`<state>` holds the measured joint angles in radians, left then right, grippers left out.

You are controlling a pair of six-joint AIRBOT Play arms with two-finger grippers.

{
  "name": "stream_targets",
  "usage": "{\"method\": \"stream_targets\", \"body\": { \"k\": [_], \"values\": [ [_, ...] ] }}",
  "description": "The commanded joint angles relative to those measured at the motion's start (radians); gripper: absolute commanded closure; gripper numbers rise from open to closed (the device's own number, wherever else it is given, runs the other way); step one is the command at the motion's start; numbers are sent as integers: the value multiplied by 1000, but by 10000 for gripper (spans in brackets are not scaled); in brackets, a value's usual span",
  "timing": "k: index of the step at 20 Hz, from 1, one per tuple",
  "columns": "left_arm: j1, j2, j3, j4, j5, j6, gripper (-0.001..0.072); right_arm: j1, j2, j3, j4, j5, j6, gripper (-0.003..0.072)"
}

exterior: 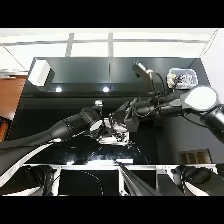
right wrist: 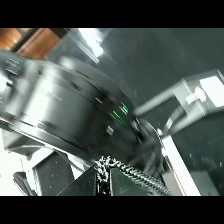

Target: Fold the box and place the chain.

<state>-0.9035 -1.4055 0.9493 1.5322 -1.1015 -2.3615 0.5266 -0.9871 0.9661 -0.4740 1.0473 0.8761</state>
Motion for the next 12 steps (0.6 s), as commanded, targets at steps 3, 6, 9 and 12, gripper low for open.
{"method": "stream_targets", "body": {
  "k": [3,6,9,12],
  "values": [
    [-1,0,0,0,0,0,677,1,-2,72,-23,30,6,669],
    [0,0,0,0,0,0,677,1,-1,83,-63,37,14,669],
    [-1,0,0,0,0,0,677,-28,0,113,-63,77,15,669],
    [-1,0,0,0,0,0,677,-59,0,114,-126,138,48,669]
  ]
}}
